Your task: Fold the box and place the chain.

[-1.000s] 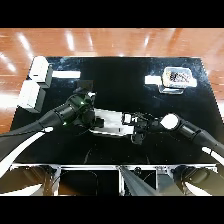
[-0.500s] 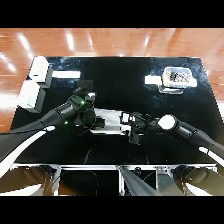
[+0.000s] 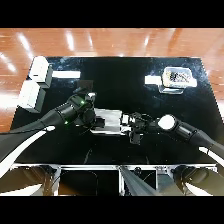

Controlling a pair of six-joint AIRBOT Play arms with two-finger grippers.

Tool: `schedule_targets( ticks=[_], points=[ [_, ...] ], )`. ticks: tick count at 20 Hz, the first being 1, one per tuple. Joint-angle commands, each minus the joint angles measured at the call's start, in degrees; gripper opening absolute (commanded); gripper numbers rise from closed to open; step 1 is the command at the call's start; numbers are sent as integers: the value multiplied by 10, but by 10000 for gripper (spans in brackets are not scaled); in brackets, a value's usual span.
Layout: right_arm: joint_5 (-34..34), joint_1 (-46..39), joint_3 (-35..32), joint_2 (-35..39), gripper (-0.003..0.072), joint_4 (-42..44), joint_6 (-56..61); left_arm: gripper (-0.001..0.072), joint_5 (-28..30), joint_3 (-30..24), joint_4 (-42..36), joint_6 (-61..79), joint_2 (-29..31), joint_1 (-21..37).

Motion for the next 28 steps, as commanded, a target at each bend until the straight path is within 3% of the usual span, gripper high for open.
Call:
schedule_targets(
  ticks=[1,2,4,10,11,12,18,19,20,21,27,28],
  points=[
    [4,-7,1,0,329,-18,19,23,0,0,0,0,0,0],
    [8,-12,1,0,331,-19,26,23,0,0,0,0,0,0],
    [15,-17,1,0,575,-19,30,23,1,0,-1,0,0,0],
    [2,-14,1,0,550,-12,29,23,1,0,-5,0,0,0],
    [1,-14,1,0,414,-5,23,23,1,0,-5,0,0,0],
    [-2,-14,1,-1,366,7,12,23,1,0,-5,0,0,0],
    [-5,-4,13,-20,365,33,-5,23,1,0,-5,0,0,0],
    [-5,3,16,-25,337,34,-9,23,1,0,-5,0,0,0],
    [-9,9,17,-29,218,34,-10,23,1,0,-5,0,0,0],
    [-15,14,17,-32,175,34,-10,23,1,0,-7,0,0,0],
    [-30,17,17,-38,171,61,-16,23,-1,0,-14,0,0,-1],
    [-30,18,17,-41,87,72,-19,23,-1,0,-14,0,0,-1]
  ],
)
